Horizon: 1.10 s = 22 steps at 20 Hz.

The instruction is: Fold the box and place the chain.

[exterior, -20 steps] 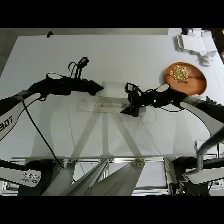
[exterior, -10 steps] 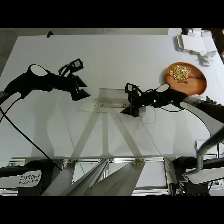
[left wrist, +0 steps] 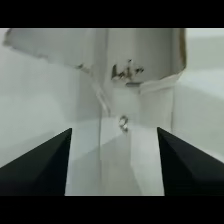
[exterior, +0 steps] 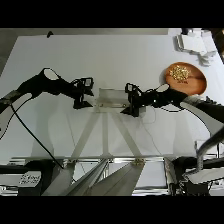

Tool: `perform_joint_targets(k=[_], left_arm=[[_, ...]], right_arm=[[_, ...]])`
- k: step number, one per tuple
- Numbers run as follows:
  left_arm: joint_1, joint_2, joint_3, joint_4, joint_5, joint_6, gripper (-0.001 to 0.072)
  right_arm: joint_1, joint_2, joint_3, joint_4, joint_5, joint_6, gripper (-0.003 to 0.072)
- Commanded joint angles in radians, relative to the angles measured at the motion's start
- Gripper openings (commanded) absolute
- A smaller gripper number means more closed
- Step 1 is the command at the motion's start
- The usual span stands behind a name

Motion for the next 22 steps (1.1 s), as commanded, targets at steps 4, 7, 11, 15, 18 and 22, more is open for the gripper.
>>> perform_joint_targets(k=[4, 7, 11, 15, 18, 22], left_arm=[[-0.034, -0.039, 0.0, -0.037, -0.089, 0.131, 0.0491], [-0.034, -0.039, 0.0, -0.038, -0.087, 0.132, 0.0436], [-0.035, -0.042, 0.0, -0.061, -0.056, 0.154, 0.0378], [-0.035, -0.042, 0.0, -0.075, -0.005, 0.154, 0.0193], [-0.035, -0.047, 0.0, -0.077, -0.033, 0.154, 0.0137], [-0.05, -0.069, 0.0, -0.109, -0.034, 0.154, 0.0065]], right_arm=[[-0.001, 0.001, 0.001, 0.001, 0.0, 0.0, 0.0399], [-0.001, 0.001, 0.001, 0.001, 0.0, 0.0, 0.0399], [-0.001, 0.001, 0.001, 0.001, 0.0, 0.0, 0.0399], [-0.001, 0.001, 0.001, 0.001, 0.0, 0.0, 0.0399], [-0.001, 0.001, 0.001, 0.001, 0.0, 0.0, 0.0399], [-0.001, 0.001, 0.001, 0.001, 0.0, 0.0, 0.0399]])
